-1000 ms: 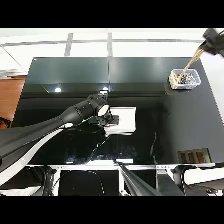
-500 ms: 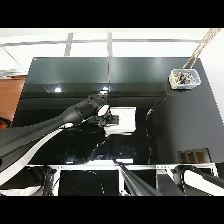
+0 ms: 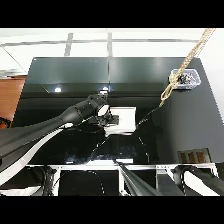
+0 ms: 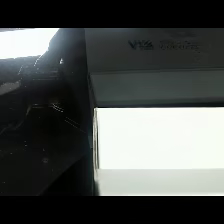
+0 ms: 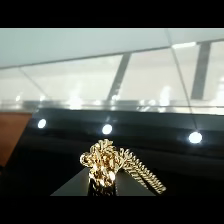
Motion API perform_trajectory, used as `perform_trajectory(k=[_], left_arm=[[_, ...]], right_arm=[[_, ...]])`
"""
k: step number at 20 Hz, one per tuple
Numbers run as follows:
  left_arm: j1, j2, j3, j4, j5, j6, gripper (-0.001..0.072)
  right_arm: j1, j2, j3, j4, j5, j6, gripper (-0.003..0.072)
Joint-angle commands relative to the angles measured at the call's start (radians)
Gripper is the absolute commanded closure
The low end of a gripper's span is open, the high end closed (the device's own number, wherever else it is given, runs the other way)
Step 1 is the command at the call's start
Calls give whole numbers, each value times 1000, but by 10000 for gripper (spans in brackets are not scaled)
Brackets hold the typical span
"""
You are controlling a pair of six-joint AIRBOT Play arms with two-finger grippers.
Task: Fold the box and place the chain.
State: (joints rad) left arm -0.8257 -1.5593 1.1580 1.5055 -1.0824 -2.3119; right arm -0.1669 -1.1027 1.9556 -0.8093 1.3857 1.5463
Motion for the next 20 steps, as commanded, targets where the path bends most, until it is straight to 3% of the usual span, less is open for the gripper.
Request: perform_trajectory(k=[1, 15, 20], left_arm=[[0, 0, 1, 0, 0, 0, 681], [0, 0, 1, 0, 0, 0, 681], [0, 0, 1, 0, 0, 0, 681]], right_arm=[[81, 23, 0, 12, 69, -18, 674], [277, 23, -10, -9, 115, -27, 674], [336, 26, -88, -36, 135, -38, 674]])
